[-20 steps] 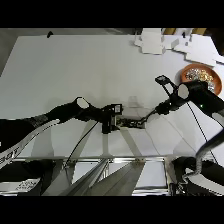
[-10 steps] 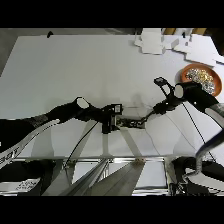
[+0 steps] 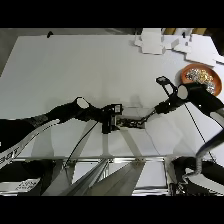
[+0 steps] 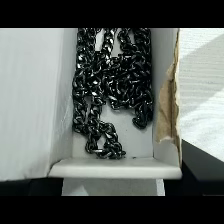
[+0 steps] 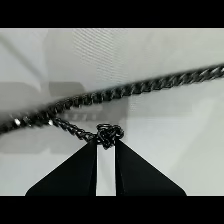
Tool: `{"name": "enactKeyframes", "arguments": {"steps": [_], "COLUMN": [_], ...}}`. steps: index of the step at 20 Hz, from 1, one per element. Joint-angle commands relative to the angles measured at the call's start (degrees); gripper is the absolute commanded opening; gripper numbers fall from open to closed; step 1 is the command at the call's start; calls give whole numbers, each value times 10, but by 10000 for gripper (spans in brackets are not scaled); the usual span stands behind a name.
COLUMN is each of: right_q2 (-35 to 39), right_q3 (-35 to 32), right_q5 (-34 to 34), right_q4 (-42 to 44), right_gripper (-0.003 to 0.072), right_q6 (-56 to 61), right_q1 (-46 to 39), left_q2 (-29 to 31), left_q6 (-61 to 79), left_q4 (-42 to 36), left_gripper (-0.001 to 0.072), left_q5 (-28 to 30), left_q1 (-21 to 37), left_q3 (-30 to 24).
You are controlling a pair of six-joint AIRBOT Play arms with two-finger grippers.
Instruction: Fold the box and place the chain.
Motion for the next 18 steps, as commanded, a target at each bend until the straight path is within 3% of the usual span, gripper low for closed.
{"name": "enactKeyframes", "arguments": {"steps": [1,6,10,15,18], "right_q2": [81,216,298,349,350], "right_q3": [0,0,0,0,0], "right_q5": [22,59,87,96,98], "right_q4": [22,82,195,316,434], "right_gripper": [8,9,9,9,9], "right_q6": [0,-17,-85,-143,-191], "right_q1": [0,0,0,0,1], "left_q2": [0,0,0,0,0], "left_q6": [0,0,0,0,0], "left_q4": [0,0,0,0,0], "left_gripper": [211,211,211,211,211], "left_q5": [0,0,0,0,0], "left_q1": [0,0,0,0,0], "left_q3": [0,0,0,0,0]}}
